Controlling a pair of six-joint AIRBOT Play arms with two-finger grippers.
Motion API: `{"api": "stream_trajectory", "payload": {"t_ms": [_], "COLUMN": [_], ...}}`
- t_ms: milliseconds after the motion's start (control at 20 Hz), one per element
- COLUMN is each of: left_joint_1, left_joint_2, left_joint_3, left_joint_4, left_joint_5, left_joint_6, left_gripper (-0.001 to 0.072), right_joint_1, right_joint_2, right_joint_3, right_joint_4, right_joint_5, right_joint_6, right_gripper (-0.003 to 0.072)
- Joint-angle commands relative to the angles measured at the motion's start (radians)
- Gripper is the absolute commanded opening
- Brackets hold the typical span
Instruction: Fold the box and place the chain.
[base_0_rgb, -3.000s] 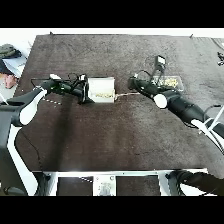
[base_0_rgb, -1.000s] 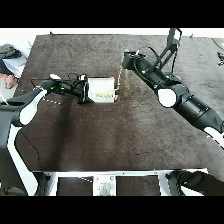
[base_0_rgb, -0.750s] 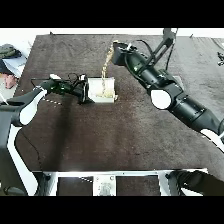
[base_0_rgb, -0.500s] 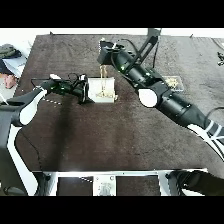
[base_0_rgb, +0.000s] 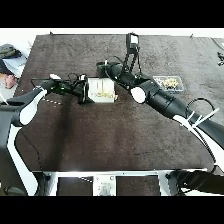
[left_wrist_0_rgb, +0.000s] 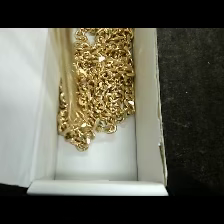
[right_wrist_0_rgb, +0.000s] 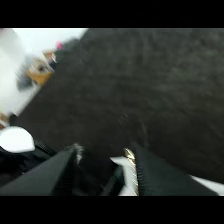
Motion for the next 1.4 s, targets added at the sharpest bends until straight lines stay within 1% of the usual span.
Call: {"api": "stream_trajectory", "payload": {"t_ms": [0, 50, 100, 200, 350, 500, 550, 600, 700, 750, 850, 900, 1050, 1150, 1350], "left_joint_1": [0.001, 0.001, 0.001, 0.001, 0.001, 0.001, 0.001, 0.001, 0.001, 0.001, 0.001, 0.001, 0.001, 0.001, 0.001], "left_joint_2": [0.0, 0.0, 0.0, 0.0, 0.0, 0.0, 0.0, 0.0, 0.0, 0.0, 0.0, 0.0, 0.0, 0.0, 0.0], "left_joint_3": [0.0, 0.0, 0.0, 0.0, 0.0, 0.0, 0.0, 0.0, 0.0, 0.0, 0.0, 0.0, 0.0, 0.0, 0.0], "left_joint_4": [0.0, 0.0, 0.0, 0.0, 0.0, 0.0, 0.0, 0.0, 0.0, 0.0, 0.0, 0.0, 0.0, 0.0, 0.0], "left_joint_5": [0.0, 0.0, 0.0, 0.0, 0.0, 0.0, 0.0, 0.0, 0.0, 0.0, 0.0, 0.0, 0.0, 0.0, 0.0], "left_joint_6": [0.0, 0.0, 0.0, 0.0, 0.0, 0.0, 0.0, 0.0, 0.0, 0.0, 0.0, 0.0, 0.0, 0.0, 0.0], "left_gripper": [0.0467, 0.0467, 0.0467, 0.0467, 0.0467, 0.0467, 0.0467, 0.0467, 0.0467, 0.0467, 0.0467, 0.0467, 0.0467, 0.0467, 0.0467], "right_joint_1": [-0.057, -0.079, -0.101, -0.154, -0.257, -0.362, -0.389, -0.411, -0.432, -0.432, -0.424, -0.419, -0.392, -0.378, -0.359], "right_joint_2": [-0.004, -0.007, -0.013, -0.029, -0.079, -0.163, -0.193, -0.225, -0.295, -0.331, -0.401, -0.43, -0.487, -0.495, -0.495], "right_joint_3": [0.001, 0.001, 0.001, 0.0, 0.002, 0.005, 0.009, 0.027, 0.092, 0.135, 0.228, 0.264, 0.338, 0.348, 0.348], "right_joint_4": [-0.152, -0.18, -0.178, -0.101, 0.198, 0.5, 0.576, 0.623, 0.641, 0.641, 0.634, 0.605, 0.497, 0.445, 0.432], "right_joint_5": [0.288, 0.37, 0.427, 0.478, 0.506, 0.603, 0.647, 0.703, 0.789, 0.826, 0.903, 0.921, 0.925, 0.909, 0.889], "right_joint_6": [-0.023, -0.074, -0.137, -0.307, -0.626, -0.97, -1.069, -1.133, -1.194, -1.216, -1.232, -1.24, -1.252, -1.281, -1.335], "right_gripper": [0.0238, 0.0234, 0.0234, 0.0234, 0.0235, 0.0237, 0.0297, 0.0297, 0.0305, 0.0389, 0.0389, 0.0389, 0.0389, 0.0389, 0.0389]}}
